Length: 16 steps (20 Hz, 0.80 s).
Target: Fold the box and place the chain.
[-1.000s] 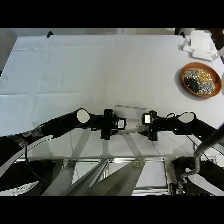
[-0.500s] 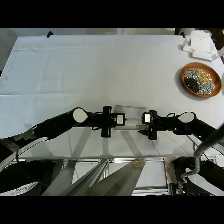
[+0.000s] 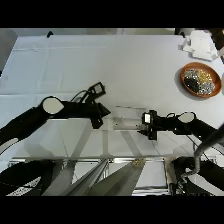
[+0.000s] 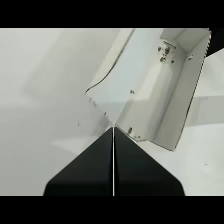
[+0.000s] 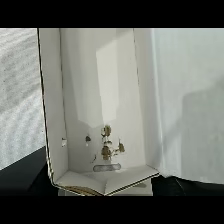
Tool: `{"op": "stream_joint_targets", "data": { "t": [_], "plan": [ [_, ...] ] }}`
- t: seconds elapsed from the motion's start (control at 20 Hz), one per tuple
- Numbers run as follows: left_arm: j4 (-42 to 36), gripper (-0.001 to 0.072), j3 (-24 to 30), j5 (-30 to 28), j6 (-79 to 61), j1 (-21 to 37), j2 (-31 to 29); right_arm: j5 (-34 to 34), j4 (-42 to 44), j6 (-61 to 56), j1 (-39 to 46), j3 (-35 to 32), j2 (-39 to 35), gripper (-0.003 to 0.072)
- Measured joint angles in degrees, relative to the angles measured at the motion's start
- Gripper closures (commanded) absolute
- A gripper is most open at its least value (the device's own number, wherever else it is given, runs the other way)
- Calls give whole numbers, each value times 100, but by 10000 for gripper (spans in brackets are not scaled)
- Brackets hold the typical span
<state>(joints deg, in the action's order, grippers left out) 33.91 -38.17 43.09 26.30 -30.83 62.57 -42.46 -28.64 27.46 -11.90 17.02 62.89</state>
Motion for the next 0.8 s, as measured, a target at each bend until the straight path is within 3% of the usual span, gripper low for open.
{"op": "stream_joint_targets", "data": {
  "t": [0.15, 0.4, 0.6, 0.8],
  "plan": [
    [57, 702, 87, 501, 951, 614, -118, 0, 0, 2, 2, 0, 0, 273],
    [-173, 703, 796, 815, 1786, 1403, -175, -2, -2, 2, 2, 0, 0, 273],
    [-605, 703, 1272, 857, 1982, 1587, -63, -2, -2, 4, 2, 0, 0, 273],
    [-1128, 703, 1427, 809, 2041, 1480, 415, -2, -2, 2, 2, 0, 0, 273]
  ]
}}
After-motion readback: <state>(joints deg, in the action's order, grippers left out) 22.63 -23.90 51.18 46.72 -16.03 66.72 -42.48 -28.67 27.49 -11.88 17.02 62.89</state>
